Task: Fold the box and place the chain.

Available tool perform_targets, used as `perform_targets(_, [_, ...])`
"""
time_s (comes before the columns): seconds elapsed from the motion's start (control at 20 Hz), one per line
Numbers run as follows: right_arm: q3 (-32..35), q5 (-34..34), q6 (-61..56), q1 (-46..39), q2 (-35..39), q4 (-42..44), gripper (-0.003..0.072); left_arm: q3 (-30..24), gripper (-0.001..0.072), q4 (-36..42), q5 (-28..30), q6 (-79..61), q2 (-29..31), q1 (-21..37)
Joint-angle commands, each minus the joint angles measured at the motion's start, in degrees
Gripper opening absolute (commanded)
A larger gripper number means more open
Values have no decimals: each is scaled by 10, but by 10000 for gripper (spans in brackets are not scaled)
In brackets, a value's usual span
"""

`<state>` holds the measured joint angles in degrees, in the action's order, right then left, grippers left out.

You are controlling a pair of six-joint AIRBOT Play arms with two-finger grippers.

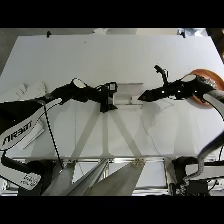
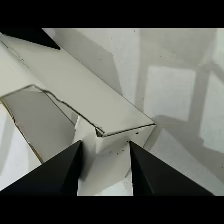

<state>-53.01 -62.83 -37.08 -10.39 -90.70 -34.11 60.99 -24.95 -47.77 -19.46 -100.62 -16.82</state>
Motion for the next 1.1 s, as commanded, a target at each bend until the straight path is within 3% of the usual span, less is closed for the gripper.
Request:
perform_targets(0.0, [0,26,1,20,9,-24,336,0,217,0,0,0,0,0])
perform_targets(0.2, [-2,86,-61,58,37,-100,334,0,217,0,0,0,0,0])
perform_targets(0.65, [-3,190,-422,166,83,-390,330,0,217,0,0,0,0,0])
perform_targets(1.05, [-5,191,-598,219,84,-466,325,0,218,0,0,0,0,0])
